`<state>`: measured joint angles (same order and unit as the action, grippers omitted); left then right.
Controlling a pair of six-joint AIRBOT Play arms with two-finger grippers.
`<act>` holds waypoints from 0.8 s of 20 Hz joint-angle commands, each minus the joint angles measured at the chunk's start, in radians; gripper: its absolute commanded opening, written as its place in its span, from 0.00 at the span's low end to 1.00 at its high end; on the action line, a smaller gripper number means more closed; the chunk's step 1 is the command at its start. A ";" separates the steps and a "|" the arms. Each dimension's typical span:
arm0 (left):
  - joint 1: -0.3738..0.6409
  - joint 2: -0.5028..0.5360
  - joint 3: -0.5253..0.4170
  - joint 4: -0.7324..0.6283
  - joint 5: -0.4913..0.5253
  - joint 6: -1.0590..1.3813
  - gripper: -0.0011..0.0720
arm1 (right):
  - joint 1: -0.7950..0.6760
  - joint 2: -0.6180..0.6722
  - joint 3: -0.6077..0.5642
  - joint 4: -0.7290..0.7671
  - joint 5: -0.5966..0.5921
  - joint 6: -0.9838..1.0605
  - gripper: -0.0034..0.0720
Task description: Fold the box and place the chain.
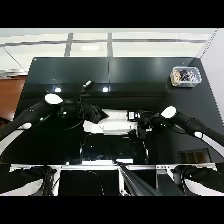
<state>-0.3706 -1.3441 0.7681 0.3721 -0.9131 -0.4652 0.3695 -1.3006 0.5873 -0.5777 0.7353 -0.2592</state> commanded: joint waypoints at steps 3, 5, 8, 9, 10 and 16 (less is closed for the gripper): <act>0.029 -0.156 0.064 0.123 0.075 -0.040 0.05 | 0.000 -0.001 0.000 0.000 0.000 0.000 0.12; 0.023 -0.183 0.064 0.121 0.037 -0.040 0.05 | 0.000 -0.001 0.000 0.000 -0.001 0.000 0.12; 0.041 -0.149 0.094 0.126 0.036 -0.042 0.05 | 0.000 -0.001 -0.001 0.001 -0.003 0.000 0.12; 0.062 -0.119 0.108 0.127 0.029 -0.047 0.05 | 0.000 -0.001 0.000 0.001 -0.003 0.000 0.12; 0.089 -0.078 0.118 0.138 0.012 -0.074 0.05 | 0.001 -0.001 0.000 0.001 -0.003 0.000 0.12; 0.137 0.164 -0.017 0.196 -0.144 0.000 0.05 | 0.001 -0.001 0.000 0.001 -0.003 0.000 0.12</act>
